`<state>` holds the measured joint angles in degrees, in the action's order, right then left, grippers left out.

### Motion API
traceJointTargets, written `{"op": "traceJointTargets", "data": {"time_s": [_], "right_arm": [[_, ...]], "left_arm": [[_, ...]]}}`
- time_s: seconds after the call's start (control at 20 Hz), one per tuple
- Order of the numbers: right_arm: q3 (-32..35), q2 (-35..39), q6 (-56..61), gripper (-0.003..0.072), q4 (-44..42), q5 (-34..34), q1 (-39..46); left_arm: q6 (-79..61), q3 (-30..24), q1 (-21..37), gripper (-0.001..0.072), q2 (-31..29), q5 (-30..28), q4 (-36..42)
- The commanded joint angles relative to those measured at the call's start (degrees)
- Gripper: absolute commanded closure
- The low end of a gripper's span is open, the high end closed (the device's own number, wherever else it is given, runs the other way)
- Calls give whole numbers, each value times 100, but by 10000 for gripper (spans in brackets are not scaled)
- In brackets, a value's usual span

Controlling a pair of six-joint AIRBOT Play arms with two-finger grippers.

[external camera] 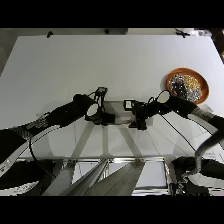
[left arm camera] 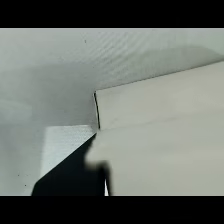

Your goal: Fold the box and place the chain.

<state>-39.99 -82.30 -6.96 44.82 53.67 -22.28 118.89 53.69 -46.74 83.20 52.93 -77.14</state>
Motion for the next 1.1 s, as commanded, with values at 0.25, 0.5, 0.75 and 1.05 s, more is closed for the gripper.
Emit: {"op": "traceJointTargets", "data": {"time_s": [0.25, 0.5, 0.75, 1.05], "right_arm": [[0, 4, -42, 391, 15, -11, -4], [2, 4, -42, 391, 17, -11, -4], [0, 4, -42, 391, 15, -11, -4], [2, 4, -42, 391, 17, -11, -4]], "left_arm": [[-42, 7, 7, 371, -101, -44, 33], [-702, 4, 225, 14, -791, 273, -101], [-2924, -9, 708, 13, -1762, 876, -260], [-9007, -1545, 1869, 12, -3106, -17, 1154]]}}
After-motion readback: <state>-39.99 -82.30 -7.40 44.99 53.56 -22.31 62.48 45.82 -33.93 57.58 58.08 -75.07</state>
